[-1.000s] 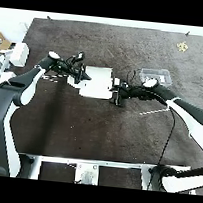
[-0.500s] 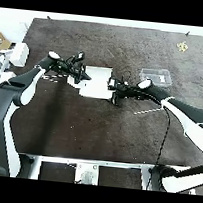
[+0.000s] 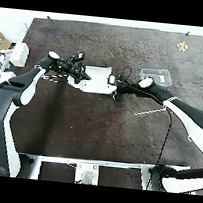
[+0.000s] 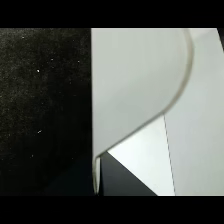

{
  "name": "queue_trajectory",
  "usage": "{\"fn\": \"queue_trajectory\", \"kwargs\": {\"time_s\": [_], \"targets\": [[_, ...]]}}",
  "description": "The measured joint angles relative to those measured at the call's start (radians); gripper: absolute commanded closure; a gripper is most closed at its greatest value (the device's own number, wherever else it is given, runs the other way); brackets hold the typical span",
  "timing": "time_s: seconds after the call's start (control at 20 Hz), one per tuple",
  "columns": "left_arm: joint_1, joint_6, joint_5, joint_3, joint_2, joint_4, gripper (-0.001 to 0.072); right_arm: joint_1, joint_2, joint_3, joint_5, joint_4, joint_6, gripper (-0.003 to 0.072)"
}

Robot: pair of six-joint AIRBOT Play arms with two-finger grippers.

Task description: Fold the box and place the chain.

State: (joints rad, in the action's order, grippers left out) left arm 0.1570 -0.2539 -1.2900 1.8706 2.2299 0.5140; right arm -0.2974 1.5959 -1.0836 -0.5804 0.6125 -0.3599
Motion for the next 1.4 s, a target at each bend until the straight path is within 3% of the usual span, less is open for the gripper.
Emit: {"fn": "queue_trajectory", "kwargs": {"time_s": [0.35,0.9,1.4], "targets": [[0.0,0.0,0.0,0.0,0.0,0.0,0.0697,0.075,0.074,-0.127,-0.159,-0.077,0.016,0.0011],[0.0,0.0,0.001,0.0,0.0,0.0,0.0697,0.138,0.243,-0.353,-0.359,-0.092,0.102,0.0003],[0.0,-0.001,0.0,0.0,0.0,0.0,0.0697,0.149,0.32,-0.42,-0.437,-0.052,0.111,0.0003]]}}
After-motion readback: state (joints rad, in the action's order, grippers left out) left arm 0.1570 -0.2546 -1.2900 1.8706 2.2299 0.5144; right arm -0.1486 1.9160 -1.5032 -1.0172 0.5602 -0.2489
